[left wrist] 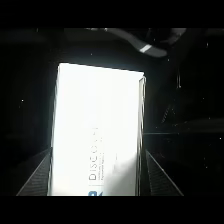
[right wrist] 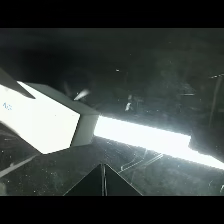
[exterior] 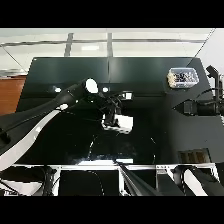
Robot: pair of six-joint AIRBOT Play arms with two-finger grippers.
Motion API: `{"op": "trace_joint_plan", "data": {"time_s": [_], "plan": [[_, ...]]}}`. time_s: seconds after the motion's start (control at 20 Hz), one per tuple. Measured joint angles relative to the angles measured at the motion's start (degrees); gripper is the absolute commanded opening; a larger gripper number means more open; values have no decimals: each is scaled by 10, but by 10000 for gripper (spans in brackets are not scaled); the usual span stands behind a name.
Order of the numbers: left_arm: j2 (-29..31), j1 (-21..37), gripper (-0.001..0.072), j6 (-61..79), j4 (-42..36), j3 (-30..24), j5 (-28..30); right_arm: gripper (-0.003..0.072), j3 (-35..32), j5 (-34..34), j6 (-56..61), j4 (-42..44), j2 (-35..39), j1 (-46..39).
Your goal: Fold the box and place the chain.
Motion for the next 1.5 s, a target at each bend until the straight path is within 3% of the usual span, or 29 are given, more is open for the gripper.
{"op": "trace_joint_plan", "data": {"time_s": [0.25, 0.45, 0.55, 0.7, 0.85, 1.05, 1.3, 1.5], "plan": [[0, -23, 712, -8, 54, 0, 15, 15, 0, 0, 0, -1, 0, 0], [0, -54, 583, -66, 117, 7, 44, 15, 0, 0, 0, -1, 0, 0], [0, -62, 234, -106, 155, 17, 42, 14, 0, 0, 0, -1, 0, 0], [0, -42, 225, -191, 229, 50, 34, 15, 0, 0, 0, -1, 0, 0], [1, 24, 225, -296, 293, 104, 23, 14, 0, -3, 0, -1, 0, 0], [-9, 181, 225, -489, 398, 183, 40, 15, 0, -14, 1, 0, 0, 0], [-79, 392, 230, -608, 396, 302, 17, 15, 0, -23, 7, 2, 0, 1], [-166, 489, 252, -632, 357, 392, -7, 15, 0, -25, 8, 17, 0, 2]]}}
